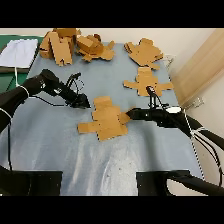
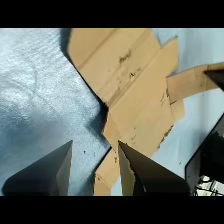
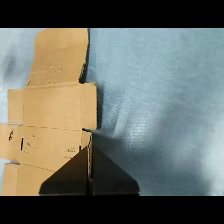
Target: Fold the box.
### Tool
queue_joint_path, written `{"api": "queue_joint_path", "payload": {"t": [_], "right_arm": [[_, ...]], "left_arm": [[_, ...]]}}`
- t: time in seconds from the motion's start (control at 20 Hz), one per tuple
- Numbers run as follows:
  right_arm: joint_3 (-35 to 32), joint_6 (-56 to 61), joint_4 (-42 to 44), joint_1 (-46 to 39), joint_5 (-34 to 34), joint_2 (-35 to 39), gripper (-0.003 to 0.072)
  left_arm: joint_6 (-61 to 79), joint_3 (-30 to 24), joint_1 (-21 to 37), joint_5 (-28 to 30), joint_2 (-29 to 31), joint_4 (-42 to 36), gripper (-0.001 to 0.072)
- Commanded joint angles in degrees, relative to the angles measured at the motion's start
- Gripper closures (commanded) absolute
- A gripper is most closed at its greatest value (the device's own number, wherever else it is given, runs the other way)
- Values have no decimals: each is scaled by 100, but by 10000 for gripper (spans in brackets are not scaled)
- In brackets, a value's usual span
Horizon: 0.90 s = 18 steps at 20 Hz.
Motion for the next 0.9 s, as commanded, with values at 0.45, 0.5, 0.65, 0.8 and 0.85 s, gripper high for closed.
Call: {"api": "queue_joint_path", "payload": {"t": [0.45,0.5,0.65,0.8,0.85], "right_arm": [[-516,308,566,1078,-946,306,682],[-518,358,544,1091,-944,308,682],[-518,424,542,1088,-940,308,682],[-518,470,544,1091,-874,308,682],[-518,481,544,1091,-820,308,682]], "left_arm": [[459,2,133,-898,-616,-439,262],[459,2,133,-905,-656,-439,262],[459,2,133,-914,-715,-415,263],[542,2,127,-898,-798,-551,263],[627,4,127,-916,-844,-673,263]]}}
